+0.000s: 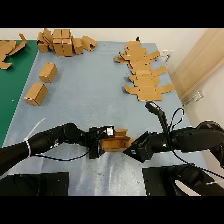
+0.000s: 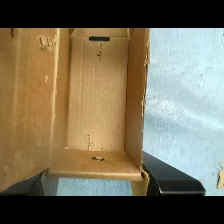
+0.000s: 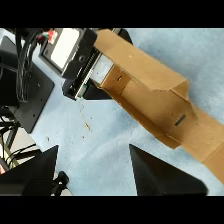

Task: Fold the box.

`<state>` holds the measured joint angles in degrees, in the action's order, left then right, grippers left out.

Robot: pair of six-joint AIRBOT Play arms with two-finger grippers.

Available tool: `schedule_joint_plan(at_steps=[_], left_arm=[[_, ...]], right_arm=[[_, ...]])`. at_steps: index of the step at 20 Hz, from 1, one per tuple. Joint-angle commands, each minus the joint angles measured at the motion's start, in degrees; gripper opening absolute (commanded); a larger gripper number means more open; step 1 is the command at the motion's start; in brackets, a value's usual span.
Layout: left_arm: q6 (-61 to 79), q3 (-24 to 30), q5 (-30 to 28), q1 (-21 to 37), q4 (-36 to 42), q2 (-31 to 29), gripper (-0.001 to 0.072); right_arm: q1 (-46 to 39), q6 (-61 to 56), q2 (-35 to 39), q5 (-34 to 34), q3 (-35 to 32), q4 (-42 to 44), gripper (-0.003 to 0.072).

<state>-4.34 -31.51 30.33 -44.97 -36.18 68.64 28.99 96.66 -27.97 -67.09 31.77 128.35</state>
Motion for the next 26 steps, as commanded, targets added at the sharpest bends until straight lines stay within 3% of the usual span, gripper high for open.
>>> schedule_joint_plan(at_steps=[1,7,14,15,16,17,20,26], left_arm=[[-0.02,0.02,-0.20,0.22,-3.93,-1.53,0.0511],[-1.75,0.02,-1.81,4.90,-4.74,-2.34,0.0511],[-5.66,0.04,-1.20,5.42,-9.51,-2.32,0.0511],[-5.64,0.04,-1.22,5.42,-9.79,-2.32,0.0511],[-5.62,0.04,-1.20,5.38,-9.86,-2.32,0.0511],[-5.62,0.04,-1.16,5.31,-9.88,-2.32,0.0511],[-5.53,0.04,0.37,5.31,-9.90,-2.29,0.0511],[-5.31,0.04,0.72,5.31,-9.88,-2.19,0.0511]], right_arm=[[0.07,-1.29,0.04,1.70,0.04,0.07,0.0713],[0.07,-1.29,-0.79,2.78,0.04,0.04,0.0713],[0.07,-3.02,-7.63,3.39,0.04,0.02,0.0708],[0.07,-7.04,-9.03,4.52,0.07,0.04,0.0592],[0.07,-10.32,-10.16,6.05,0.07,0.02,0.0164],[0.07,-10.32,-11.10,8.83,0.07,0.17,0.0005],[0.04,-9.79,-12.98,19.89,0.28,1.55,0.0002],[0.02,-1.38,-24.11,25.31,4.92,3.32,0.0001]])
